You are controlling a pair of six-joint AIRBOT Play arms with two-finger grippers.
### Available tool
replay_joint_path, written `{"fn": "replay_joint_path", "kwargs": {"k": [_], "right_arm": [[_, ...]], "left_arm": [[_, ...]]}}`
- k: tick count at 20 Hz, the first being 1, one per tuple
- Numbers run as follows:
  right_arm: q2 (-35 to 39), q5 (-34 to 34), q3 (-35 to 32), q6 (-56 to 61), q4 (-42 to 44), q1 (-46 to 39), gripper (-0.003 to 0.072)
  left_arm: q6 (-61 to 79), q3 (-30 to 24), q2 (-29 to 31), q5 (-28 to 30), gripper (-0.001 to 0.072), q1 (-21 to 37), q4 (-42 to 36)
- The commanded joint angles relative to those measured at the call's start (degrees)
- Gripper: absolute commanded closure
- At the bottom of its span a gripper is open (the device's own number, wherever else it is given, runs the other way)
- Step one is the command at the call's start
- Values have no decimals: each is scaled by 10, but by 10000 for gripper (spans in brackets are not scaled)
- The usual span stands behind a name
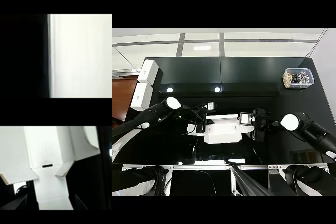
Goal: Fold the box and place the chain.
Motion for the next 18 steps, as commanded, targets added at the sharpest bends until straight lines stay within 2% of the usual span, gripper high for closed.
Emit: {"fn": "replay_joint_path", "kwargs": {"k": [1,10,15,18], "right_arm": [[-7,18,-15,-37,25,6,-26],[-55,26,-16,-57,75,56,-26],[-64,-56,-15,-57,160,64,-26],[-53,-63,-14,-63,141,65,-26]], "left_arm": [[6,-1,-9,8,683,-1,2],[6,-1,-9,8,684,-1,2],[6,-1,-9,7,683,-1,2],[5,-1,-9,5,683,-1,2]]}}
